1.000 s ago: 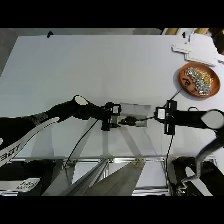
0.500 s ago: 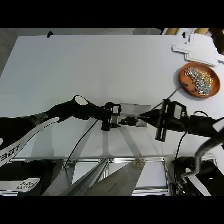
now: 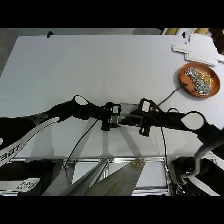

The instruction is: Fold the box and place the chain.

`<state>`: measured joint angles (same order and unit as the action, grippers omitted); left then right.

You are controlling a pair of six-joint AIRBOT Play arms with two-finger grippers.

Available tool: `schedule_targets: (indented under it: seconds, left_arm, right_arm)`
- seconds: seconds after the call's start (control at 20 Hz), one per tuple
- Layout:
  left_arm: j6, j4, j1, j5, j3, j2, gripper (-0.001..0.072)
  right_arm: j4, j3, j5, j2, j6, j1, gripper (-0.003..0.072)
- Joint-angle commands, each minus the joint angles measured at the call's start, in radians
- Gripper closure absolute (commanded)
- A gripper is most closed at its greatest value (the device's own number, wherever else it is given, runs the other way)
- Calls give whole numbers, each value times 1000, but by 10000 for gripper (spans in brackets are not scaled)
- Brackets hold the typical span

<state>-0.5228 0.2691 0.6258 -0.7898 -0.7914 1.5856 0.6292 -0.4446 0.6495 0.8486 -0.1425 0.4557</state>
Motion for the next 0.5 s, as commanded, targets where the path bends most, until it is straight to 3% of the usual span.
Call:
schedule_targets:
  seconds: [0.0, 0.15, 0.45]
  left_arm:
    - [0, 0, -1, 0, 0, 0, 560]
    - [0, 0, -1, 0, 0, 0, 560]
    - [0, 0, -1, 0, 0, 0, 560]
  right_arm:
    - [56, -3, -22, 34, -74, 14, 393]
    - [101, -35, 72, -43, -74, -36, 394]
    - [288, -52, 320, -131, -58, -396, 396]
